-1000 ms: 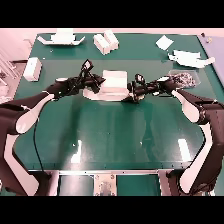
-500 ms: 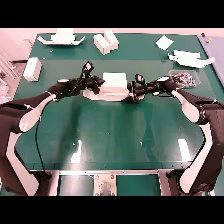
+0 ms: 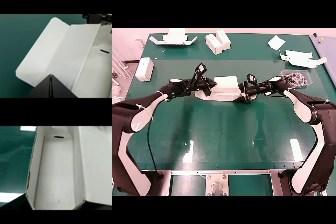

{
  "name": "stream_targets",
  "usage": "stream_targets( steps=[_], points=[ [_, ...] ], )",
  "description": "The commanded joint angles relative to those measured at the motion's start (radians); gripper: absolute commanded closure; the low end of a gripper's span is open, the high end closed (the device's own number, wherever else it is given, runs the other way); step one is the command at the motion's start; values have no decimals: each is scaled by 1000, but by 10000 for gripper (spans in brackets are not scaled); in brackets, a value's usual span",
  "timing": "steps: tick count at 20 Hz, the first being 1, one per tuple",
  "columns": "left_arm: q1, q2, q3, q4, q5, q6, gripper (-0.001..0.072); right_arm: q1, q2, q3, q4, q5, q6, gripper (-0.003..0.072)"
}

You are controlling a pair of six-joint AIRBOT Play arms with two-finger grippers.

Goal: Fold the box and place the chain.

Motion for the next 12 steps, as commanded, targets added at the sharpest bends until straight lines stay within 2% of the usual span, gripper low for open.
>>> stream_targets(
  steps=[1, 8, 12],
  points=[
    [-1, -1, -1, 25, -8, -5, 690, 0, 0, 0, 0, 0, 0, 146],
    [5, 13, 55, 9, -55, 38, 688, 0, 0, 0, 0, 0, 0, 147],
    [22, 15, 92, 9, -156, 21, 688, 0, 0, 0, 0, 0, 0, 146]
  ],
)
